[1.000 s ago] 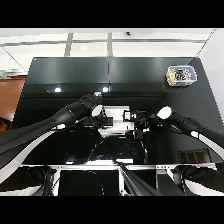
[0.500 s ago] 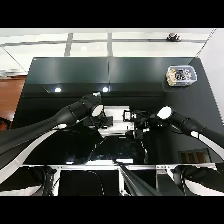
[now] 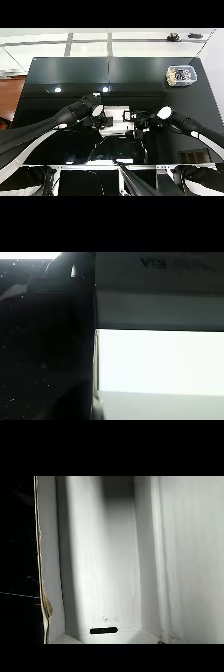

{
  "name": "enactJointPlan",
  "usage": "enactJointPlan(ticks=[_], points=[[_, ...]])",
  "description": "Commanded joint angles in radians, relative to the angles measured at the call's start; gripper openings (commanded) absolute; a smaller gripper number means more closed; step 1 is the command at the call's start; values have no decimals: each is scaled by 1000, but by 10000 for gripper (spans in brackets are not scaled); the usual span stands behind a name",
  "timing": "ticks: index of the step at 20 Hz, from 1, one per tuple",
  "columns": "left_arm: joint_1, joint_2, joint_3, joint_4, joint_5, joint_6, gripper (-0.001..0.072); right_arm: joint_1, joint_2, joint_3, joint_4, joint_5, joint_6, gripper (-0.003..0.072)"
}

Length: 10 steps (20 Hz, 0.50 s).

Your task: Fold the box and place the chain.

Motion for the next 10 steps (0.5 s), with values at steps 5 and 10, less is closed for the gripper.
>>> enactJointPlan(ticks=[5,10], points=[[2,0,6,-4,-4,5,618,1,0,0,-1,1,-2,62],[0,-1,6,12,9,27,209,1,0,0,0,0,-2,62]])
